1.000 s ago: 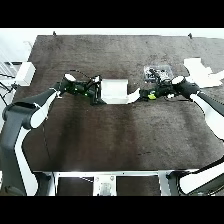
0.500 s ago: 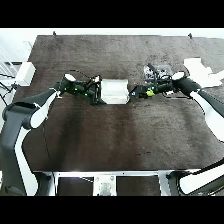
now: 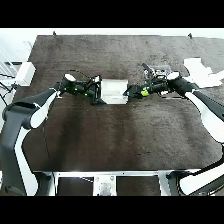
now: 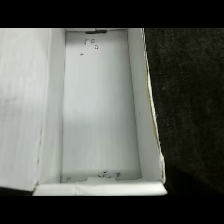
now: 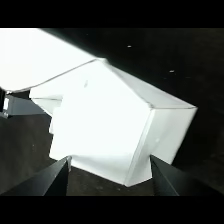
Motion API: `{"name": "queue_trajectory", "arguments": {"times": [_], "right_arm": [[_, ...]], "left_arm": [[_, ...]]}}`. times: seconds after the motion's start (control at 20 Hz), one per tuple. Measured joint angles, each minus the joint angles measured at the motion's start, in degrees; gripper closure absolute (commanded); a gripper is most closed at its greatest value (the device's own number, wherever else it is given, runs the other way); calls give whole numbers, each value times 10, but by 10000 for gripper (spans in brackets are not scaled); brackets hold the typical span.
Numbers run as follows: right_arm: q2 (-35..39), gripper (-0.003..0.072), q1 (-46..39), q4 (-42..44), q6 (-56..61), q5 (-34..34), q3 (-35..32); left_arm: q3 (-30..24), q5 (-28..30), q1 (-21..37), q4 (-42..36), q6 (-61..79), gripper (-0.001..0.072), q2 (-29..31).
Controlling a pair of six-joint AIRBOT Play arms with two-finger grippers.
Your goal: Fold the box and place the chain.
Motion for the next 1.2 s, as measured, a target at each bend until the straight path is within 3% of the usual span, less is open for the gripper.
{"name": "queue_trajectory", "arguments": {"times": [0.5,1.2], "right_arm": [[0,127,20,-16,23,-47,2],[-30,127,89,-259,210,-90,80]], "left_arm": [[0,0,1,0,0,174,0],[0,0,0,-1,0,174,0]]}}
